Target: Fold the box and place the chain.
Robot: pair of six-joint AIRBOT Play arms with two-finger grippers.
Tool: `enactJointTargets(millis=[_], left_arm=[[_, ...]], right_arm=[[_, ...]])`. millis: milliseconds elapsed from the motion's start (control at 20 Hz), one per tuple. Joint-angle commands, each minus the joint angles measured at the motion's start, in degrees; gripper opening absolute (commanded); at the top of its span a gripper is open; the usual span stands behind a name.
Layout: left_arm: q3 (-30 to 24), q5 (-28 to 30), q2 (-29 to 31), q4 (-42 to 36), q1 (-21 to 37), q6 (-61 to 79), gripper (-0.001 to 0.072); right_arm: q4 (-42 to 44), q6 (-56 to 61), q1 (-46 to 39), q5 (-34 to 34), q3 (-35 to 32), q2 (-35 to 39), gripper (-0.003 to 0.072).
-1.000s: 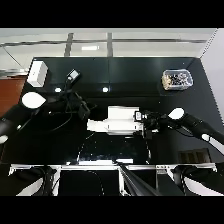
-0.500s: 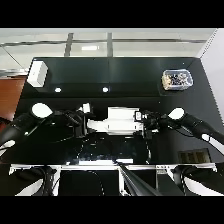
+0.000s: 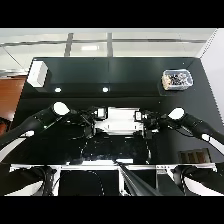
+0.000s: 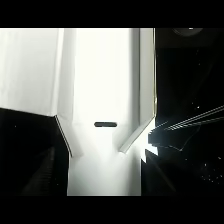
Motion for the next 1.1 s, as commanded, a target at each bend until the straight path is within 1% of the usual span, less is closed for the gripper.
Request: enactJointTargets(millis=[0,50,100,300,450,650,850,1000,1050], left_arm=[[0.4,-0.8,-1.1,-2.0,-1.2,2.5,0.0459],[0.4,-0.5,-1.1,-2.0,-1.6,2.5,0.0328],[0.4,-0.3,-1.2,-2.0,-2.0,2.5,0.0221],[0.4,3.6,-1.2,-2.1,-4.3,2.4,0.0215],[0.4,5.7,-2.1,-6.1,-5.9,2.4,0.0216],[0.4,5.9,-3.4,-10.5,-6.6,2.4,0.0216],[0.4,5.2,-4.9,-12.5,-6.6,2.4,0.0216],[0.5,5.0,-5.1,-12.7,-6.6,2.3,0.0213],[0.5,5.0,-5.1,-12.7,-6.6,2.3,0.0173]], right_arm=[[0.0,0.0,0.0,0.0,0.0,0.0,0.0237],[0.0,0.0,0.0,0.0,0.0,0.0,0.0237],[0.0,0.0,0.0,0.0,0.0,0.0,0.0237],[0.0,0.0,0.0,0.0,0.0,0.0,0.0237],[0.0,0.0,0.0,0.0,0.0,0.0,0.0237],[0.0,0.0,0.0,0.0,0.0,0.0,0.0237],[0.0,0.0,0.0,0.0,0.0,0.0,0.0236],[0.0,0.0,0.0,0.0,0.0,0.0,0.0237],[0.0,0.0,0.0,0.0,0.0,0.0,0.0236]])
